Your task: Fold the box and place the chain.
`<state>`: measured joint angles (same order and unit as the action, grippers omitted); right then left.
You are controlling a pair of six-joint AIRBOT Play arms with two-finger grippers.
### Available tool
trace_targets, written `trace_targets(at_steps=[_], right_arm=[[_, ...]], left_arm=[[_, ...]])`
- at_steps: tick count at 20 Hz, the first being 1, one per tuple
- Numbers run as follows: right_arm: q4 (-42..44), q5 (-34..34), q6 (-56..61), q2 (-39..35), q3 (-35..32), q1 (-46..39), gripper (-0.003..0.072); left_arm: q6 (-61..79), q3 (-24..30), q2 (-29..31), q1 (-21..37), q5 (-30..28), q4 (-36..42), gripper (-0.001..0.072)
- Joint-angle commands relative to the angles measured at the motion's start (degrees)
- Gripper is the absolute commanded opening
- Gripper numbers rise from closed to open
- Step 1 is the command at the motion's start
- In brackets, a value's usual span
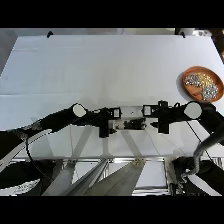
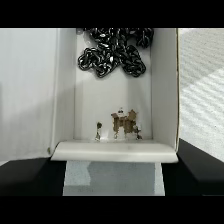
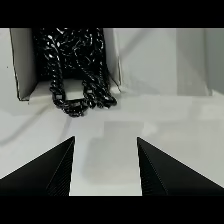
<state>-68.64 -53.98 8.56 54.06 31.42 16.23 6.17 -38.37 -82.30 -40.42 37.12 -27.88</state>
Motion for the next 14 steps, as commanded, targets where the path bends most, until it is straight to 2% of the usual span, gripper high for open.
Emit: trace_targets(at_steps=[1,4,7,11,14], right_arm=[[-0.76,1.86,-7.32,0.96,-0.70,1.68,0.0446],[-0.26,3.72,-10.60,0.96,-4.44,1.66,0.0446],[2.03,9.44,-10.54,0.96,-8.02,1.66,0.0446],[4.76,13.40,-10.36,0.96,-8.94,1.68,0.0446],[10.88,16.15,-10.38,0.96,-8.94,1.68,0.0445]], left_arm=[[0.02,0.02,0.00,-0.02,0.00,-0.02,0.0134],[0.02,0.02,0.00,-0.02,0.00,-0.02,0.0133],[0.02,0.02,0.00,-0.02,0.02,-0.02,0.0134],[0.02,0.02,0.00,-0.02,0.00,-0.02,0.0133],[0.02,0.02,0.00,-0.02,0.00,-0.02,0.0134]])
